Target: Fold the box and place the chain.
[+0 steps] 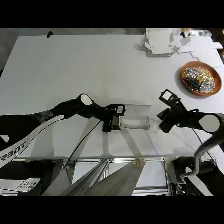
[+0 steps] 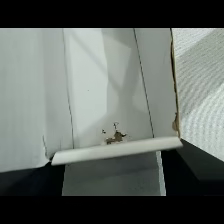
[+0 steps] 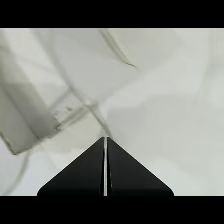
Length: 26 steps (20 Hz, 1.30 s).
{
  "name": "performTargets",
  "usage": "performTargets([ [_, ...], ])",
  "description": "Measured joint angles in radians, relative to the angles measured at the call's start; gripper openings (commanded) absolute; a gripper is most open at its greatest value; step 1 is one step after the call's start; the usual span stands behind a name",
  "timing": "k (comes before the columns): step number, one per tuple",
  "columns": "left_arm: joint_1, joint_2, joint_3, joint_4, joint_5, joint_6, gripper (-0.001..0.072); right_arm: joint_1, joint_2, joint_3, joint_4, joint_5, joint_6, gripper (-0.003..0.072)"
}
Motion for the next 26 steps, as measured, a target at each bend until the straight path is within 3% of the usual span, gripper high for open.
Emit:
performTargets([
  [4, 0.0, 0.0, 0.0, 0.0, 0.0, 0.0, 0.0088, -0.091, 0.024, 0.0, -0.173, 0.022, 0.383, 0.0018],
  [9, 0.0, 0.0, 0.0, 0.0, 0.0, 0.0, 0.0088, -0.212, -0.051, 0.0, -0.12, 0.076, 0.618, 0.0018],
  [16, 0.0, 0.0, 0.0, 0.0, 0.0, 0.0, 0.0088, -0.245, -0.208, -0.014, 0.082, 0.128, 0.644, 0.0018],
  [21, 0.0, 0.0, 0.0, 0.0, 0.0, 0.0, 0.0088, -0.248, -0.233, -0.06, 0.141, 0.119, 0.595, 0.0018],
  [26, 0.0, 0.0, 0.0, 0.0, 0.0, 0.0, 0.0088, -0.248, -0.237, -0.071, 0.312, 0.119, 0.492, 0.0018],
])
